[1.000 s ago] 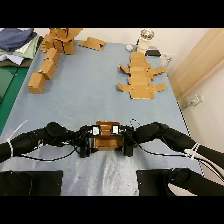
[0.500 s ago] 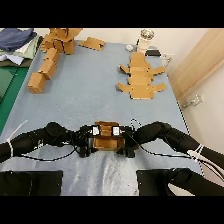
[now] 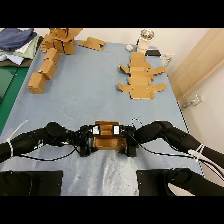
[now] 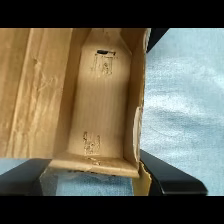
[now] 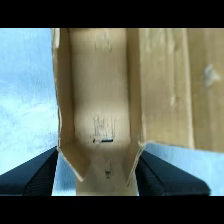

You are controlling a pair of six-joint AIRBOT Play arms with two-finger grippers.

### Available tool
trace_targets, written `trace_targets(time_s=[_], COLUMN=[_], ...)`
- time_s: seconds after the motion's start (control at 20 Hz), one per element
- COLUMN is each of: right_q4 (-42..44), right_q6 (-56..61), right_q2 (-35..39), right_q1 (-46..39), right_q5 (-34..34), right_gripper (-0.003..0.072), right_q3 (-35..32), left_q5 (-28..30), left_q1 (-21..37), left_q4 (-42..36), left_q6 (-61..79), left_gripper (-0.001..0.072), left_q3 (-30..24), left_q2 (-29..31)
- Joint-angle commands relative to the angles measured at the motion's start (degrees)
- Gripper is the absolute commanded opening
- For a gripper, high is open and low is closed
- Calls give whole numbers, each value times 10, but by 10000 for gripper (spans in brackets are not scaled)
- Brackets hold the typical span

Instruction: Fold the box.

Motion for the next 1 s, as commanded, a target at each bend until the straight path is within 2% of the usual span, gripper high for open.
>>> trace_targets(time_s=[0.0,0.2,0.45,0.7,0.85,0.95], right_q4=[-33,-45,-112,-146,-153,-149], right_q6=[40,52,132,160,254,367], right_q2=[0,1,9,68,106,129], right_q1=[0,0,0,0,0,0], right_q5=[6,4,-9,-76,-131,-158], right_gripper=[710,709,710,709,708,707], right_q3=[2,2,16,17,18,18], left_q5=[-2,-2,-2,-2,-2,-2], left_q1=[0,0,0,0,0,0], left_q4=[1,1,1,1,1,1], left_q6=[1,1,1,1,1,1], left_gripper=[596,596,596,596,596,596], left_q3=[0,0,0,0,0,0], left_q2=[0,0,0,0,0,0])
